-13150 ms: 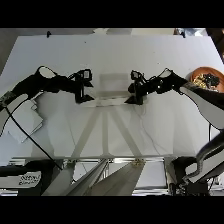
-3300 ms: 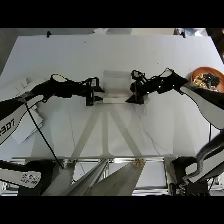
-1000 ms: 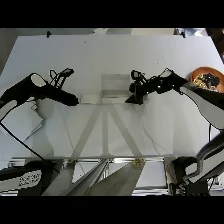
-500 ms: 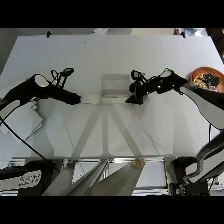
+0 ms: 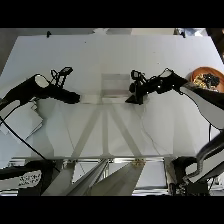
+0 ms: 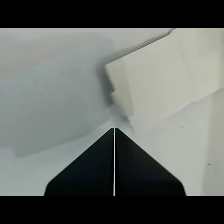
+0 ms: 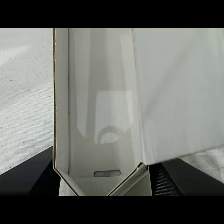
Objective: Fold the box and place the chain.
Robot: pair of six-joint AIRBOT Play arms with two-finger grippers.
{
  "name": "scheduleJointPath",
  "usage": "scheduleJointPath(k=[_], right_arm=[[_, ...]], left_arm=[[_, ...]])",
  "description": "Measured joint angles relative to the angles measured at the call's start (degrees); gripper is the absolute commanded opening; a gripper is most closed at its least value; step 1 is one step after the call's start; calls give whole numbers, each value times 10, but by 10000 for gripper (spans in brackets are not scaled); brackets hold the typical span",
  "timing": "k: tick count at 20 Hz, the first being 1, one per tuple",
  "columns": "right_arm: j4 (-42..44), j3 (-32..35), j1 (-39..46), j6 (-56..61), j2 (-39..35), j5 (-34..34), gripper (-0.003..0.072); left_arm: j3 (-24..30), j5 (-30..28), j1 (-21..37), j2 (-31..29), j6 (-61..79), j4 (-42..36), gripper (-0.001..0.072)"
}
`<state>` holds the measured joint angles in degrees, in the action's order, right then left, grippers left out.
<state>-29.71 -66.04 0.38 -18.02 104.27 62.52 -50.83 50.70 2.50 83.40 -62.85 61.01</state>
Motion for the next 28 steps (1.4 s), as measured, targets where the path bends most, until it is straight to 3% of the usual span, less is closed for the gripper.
scheduleJointPath(k=[3,11,20,28], right_arm=[[0,0,0,0,0,0,458],[-1,0,0,0,0,0,458],[0,0,0,0,0,0,458],[0,0,0,1,0,0,458]], left_arm=[[0,-1,0,2,-22,16,-2],[0,-2,-11,24,10,-60,-2],[0,15,-6,-15,56,-126,0],[0,-4,-12,0,116,-209,1]])
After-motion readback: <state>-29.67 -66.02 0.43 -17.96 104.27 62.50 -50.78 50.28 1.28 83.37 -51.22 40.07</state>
